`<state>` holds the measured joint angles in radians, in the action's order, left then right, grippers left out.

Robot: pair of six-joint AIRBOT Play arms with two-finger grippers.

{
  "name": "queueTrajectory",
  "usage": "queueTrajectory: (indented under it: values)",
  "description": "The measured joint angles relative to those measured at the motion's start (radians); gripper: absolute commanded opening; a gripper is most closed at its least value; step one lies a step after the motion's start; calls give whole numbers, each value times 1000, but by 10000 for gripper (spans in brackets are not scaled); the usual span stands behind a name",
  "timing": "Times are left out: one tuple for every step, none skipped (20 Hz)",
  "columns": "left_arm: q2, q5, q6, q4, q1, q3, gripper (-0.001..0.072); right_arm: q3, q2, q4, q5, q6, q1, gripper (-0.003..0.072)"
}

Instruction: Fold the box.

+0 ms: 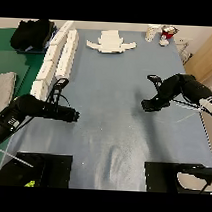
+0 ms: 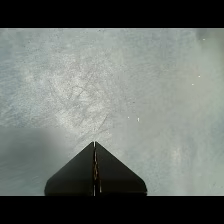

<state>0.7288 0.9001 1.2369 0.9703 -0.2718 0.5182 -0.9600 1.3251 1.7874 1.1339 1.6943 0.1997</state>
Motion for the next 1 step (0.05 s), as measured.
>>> queueTrajectory:
  values:
    - [-3,-10,4,-3,-7,-6,14,0,0,0,0,0,0,78]
